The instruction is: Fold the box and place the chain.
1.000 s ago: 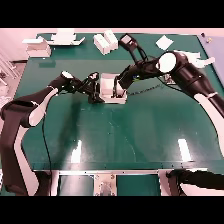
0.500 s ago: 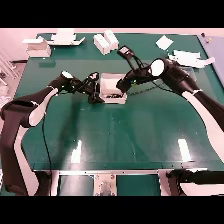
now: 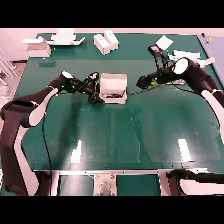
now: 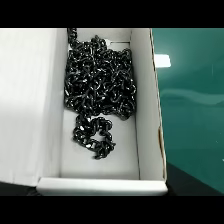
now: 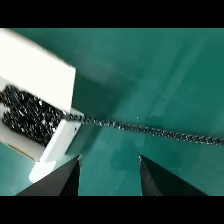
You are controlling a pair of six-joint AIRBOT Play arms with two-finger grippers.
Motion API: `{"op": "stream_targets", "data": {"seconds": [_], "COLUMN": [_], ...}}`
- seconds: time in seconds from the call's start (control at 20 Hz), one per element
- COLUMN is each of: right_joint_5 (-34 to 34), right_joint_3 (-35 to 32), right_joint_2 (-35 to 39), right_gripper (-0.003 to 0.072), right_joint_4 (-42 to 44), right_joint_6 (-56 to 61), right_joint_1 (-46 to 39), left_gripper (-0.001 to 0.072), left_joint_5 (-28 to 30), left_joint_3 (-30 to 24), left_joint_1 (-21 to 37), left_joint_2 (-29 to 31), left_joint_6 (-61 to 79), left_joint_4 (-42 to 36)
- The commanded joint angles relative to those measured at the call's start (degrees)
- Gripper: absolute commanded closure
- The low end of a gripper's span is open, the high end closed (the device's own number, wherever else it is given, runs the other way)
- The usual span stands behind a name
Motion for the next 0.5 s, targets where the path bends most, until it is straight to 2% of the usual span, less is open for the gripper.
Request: {"op": "stream_targets", "data": {"seconds": [0.0, 0.2, 0.45], "right_joint_5": [-2.67, -3.63, -9.40], "right_joint_3": [-3.69, -3.98, -3.96], "right_joint_2": [-0.72, -4.76, -8.39], "right_gripper": [0.0152, 0.0151, 0.0152], "right_joint_4": [0.96, 2.86, 2.84], "right_joint_6": [-12.17, -25.16, -28.11], "right_joint_1": [-0.07, 0.31, 0.42], "left_gripper": [0.0169, 0.0169, 0.0169], "left_joint_5": [-0.02, 0.00, 0.02], "left_joint_3": [0.02, 0.02, 0.02], "left_joint_1": [0.04, 0.07, 0.07], "left_joint_2": [0.04, 0.04, 0.04], "left_joint_6": [0.02, 0.00, 0.02], "left_joint_4": [0.00, 0.00, 0.00]}}
